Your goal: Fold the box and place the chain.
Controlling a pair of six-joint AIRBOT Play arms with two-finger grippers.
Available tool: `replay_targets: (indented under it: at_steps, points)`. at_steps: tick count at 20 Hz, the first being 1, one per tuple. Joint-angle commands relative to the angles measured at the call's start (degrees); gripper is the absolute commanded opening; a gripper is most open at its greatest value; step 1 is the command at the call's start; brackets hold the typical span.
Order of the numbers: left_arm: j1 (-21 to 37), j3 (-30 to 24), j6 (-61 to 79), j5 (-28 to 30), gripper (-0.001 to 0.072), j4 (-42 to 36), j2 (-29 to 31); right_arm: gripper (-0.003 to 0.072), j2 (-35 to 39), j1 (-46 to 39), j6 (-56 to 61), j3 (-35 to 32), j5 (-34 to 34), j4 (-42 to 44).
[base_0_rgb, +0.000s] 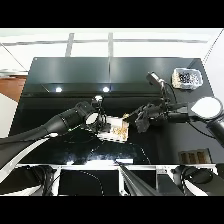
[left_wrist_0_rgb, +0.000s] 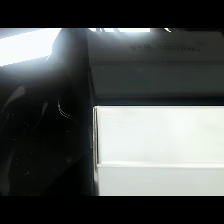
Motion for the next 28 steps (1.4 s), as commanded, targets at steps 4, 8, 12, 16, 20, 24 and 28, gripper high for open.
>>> replay_targets:
  at_steps: [4, 8, 12, 16, 20, 24, 28]
  points:
    - [0.02, 0.00, 0.02, 0.04, 0.0032, 0.00, -0.02, 0.0041, -1.75, 0.00, -0.39, -0.96, -0.50, -0.15]
    - [0.02, 0.00, 0.02, 0.04, 0.0032, 0.00, -0.02, 0.0229, -2.97, 2.71, -0.17, -0.96, -0.72, -0.66]
    - [0.00, 0.00, 0.00, 0.00, 0.0032, 0.00, -0.02, 0.0394, -2.91, 0.94, -0.15, -0.92, -1.31, -2.49]
    - [0.02, 0.00, 0.02, 0.02, 0.0032, 0.00, -0.02, 0.0393, -2.91, -6.34, -0.13, -0.83, 6.01, -11.76]
    - [0.02, 0.00, 0.02, 0.04, 0.0032, 0.02, -0.02, 0.0466, -2.93, -8.63, -0.31, -1.95, 0.96, -30.86]
    - [0.02, 0.00, 0.02, 0.02, 0.0032, 0.02, -0.02, 0.0712, -4.02, -7.89, -9.25, -5.46, -13.66, -35.23]
    - [0.02, 0.00, 0.02, 0.11, 0.0032, 0.02, -0.02, 0.0711, -9.86, -5.86, -24.46, -6.47, -20.22, -30.69]
